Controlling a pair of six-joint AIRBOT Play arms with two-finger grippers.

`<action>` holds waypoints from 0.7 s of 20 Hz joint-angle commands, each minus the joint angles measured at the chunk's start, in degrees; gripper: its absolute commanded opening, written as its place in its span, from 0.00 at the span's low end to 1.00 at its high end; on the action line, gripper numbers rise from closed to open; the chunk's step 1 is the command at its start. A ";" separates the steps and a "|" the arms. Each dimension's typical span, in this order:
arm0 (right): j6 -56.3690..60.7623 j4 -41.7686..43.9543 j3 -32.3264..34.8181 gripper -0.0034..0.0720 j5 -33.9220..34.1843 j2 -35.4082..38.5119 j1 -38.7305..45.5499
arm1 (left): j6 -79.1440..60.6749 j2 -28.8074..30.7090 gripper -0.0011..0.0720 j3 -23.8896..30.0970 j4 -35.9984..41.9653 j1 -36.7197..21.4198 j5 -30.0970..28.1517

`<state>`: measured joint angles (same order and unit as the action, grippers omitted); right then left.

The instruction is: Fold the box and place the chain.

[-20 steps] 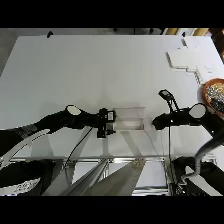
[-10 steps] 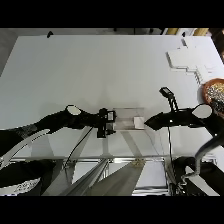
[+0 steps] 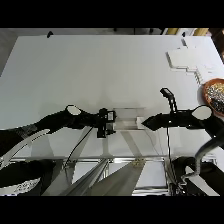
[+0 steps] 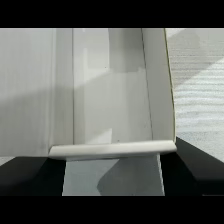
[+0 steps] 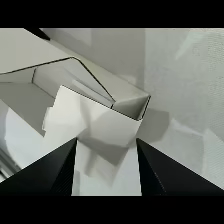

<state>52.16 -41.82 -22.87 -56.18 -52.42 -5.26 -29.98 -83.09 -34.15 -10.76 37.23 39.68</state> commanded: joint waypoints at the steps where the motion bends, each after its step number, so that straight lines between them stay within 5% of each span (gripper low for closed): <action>1: 3.78 0.50 0.24 0.59 2.01 0.02 -2.16 | -0.02 -0.02 0.39 -0.02 -0.02 0.00 0.00; 7: 18.64 -9.90 -3.63 0.59 10.29 -0.09 -15.17 | 0.00 -0.02 0.39 -0.02 -0.02 0.00 0.00; 14: 39.17 -25.53 -8.98 0.59 5.92 -4.13 -19.67 | -0.02 -0.02 0.39 -0.02 -0.02 0.00 0.00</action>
